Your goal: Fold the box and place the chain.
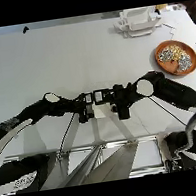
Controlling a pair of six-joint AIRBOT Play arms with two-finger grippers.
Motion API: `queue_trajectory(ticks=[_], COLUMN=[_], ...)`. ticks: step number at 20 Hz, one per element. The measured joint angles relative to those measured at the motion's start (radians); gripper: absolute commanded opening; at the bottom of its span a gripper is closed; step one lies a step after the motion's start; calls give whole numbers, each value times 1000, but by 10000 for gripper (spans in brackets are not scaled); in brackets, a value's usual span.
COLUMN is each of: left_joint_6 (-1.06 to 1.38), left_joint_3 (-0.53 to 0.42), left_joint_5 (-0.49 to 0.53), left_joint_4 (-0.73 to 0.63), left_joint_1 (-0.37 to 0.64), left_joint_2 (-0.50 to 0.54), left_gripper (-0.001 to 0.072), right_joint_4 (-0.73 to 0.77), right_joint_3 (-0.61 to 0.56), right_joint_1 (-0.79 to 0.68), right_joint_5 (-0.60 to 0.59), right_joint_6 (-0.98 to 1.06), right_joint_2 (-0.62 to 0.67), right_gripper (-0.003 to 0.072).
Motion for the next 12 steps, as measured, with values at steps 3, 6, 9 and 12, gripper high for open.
queue_trajectory(ticks=[3, 6, 9, 12], left_joint_6=[0, 0, 0, 0], left_joint_3=[0, 0, 0, 0], left_joint_5=[0, 0, 0, 0], left_joint_4=[0, 0, 0, 0], left_joint_1=[0, 0, 0, 0], left_joint_2=[0, 0, 0, 0], left_gripper=[271, 271, 271, 271], right_joint_4=[5, 31, 59, 71], right_joint_3=[0, 0, 0, 0], right_joint_1=[-2, -2, -2, -2], right_joint_5=[20, 27, 19, -11], right_joint_6=[0, 0, 0, 0], right_joint_2=[4, 5, 6, 6], right_gripper=[366, 436, 442, 442])
